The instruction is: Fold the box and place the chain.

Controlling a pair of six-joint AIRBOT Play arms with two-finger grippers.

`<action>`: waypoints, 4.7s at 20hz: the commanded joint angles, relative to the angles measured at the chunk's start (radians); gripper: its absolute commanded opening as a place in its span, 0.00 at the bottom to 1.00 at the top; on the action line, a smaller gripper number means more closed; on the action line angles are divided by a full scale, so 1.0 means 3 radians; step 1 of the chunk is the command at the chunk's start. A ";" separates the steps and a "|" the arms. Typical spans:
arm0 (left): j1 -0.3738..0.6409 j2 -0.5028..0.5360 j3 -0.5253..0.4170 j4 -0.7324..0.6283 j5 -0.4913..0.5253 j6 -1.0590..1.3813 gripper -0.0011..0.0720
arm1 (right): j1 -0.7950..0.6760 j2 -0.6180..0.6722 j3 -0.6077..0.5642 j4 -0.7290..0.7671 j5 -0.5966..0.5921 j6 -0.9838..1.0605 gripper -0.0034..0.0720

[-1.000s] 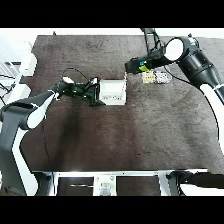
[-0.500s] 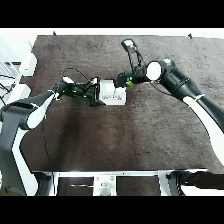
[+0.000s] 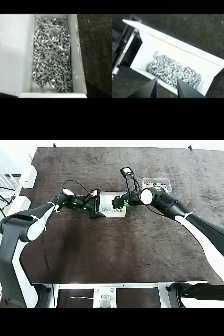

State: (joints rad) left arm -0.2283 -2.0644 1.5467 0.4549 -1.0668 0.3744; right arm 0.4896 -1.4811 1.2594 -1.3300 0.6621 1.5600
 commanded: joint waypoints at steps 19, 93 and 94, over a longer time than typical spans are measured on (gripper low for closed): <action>0.0001 0.0000 0.0000 0.0001 0.0003 0.0000 0.69 | -0.1455 -0.0352 0.0731 0.2402 0.0944 -0.4060 0.41; 0.0001 0.0000 0.0000 0.0000 0.0001 0.0000 0.69 | -0.0819 -0.1296 0.1261 0.1865 0.1659 -0.4617 0.58; 0.0001 0.0000 0.0000 0.0000 0.0001 0.0000 0.69 | -0.0819 -0.1296 0.1266 0.1865 0.1661 -0.4616 0.58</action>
State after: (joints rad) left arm -0.2279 -2.0644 1.5463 0.4545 -1.0664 0.3721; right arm 0.2443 -1.8660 1.6363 -0.7692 1.1984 0.1734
